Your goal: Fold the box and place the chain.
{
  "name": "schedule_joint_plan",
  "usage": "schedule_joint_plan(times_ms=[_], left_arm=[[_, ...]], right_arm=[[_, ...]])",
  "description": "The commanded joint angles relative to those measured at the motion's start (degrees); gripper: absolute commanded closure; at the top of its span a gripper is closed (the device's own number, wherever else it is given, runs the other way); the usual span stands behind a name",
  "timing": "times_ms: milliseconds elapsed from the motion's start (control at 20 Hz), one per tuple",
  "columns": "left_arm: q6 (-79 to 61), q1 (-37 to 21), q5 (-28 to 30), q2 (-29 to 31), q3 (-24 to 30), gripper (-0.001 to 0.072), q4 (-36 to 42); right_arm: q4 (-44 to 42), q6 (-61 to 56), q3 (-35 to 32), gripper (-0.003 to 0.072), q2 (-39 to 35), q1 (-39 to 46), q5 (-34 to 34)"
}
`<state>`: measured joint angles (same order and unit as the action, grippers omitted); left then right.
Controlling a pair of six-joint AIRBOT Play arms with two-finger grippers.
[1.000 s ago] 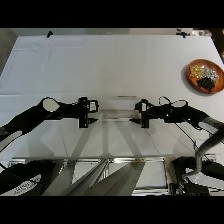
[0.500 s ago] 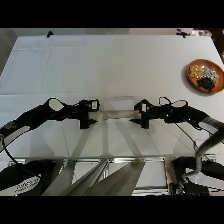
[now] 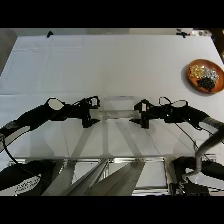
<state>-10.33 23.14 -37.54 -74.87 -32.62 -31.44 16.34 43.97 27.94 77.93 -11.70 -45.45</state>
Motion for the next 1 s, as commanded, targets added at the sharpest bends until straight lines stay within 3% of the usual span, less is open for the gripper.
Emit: schedule_joint_plan(times_ms=[0,400,450,650,700,950], left_arm=[[-0.15,-0.35,-0.15,1.57,-0.02,0.001,-0.11],[2.89,-10.71,-4.07,10.4,-0.02,0.0017,-7.96],[2.84,-10.51,-4.46,10.73,-0.02,0.0026,-7.8],[2.62,-5.35,-5.18,10.78,-0.02,0.0286,-6.14],[2.56,-3.76,-4.55,10.62,-0.02,0.0321,-6.69],[1.16,0.17,-4.2,6.69,-0.02,0.0318,-10.54]], right_arm=[[-0.02,0.0,0.02,0.0279,-0.04,0.0,-0.02],[-0.02,0.0,0.02,0.0279,-0.04,0.0,0.0],[-0.02,0.0,0.02,0.0279,-0.04,0.0,0.0],[-0.02,0.0,0.02,0.0279,-0.04,0.0,-0.02],[-0.02,0.0,0.02,0.0279,-0.04,0.0,-0.02],[-0.02,0.0,0.02,0.0279,-0.04,0.0,-0.02]])
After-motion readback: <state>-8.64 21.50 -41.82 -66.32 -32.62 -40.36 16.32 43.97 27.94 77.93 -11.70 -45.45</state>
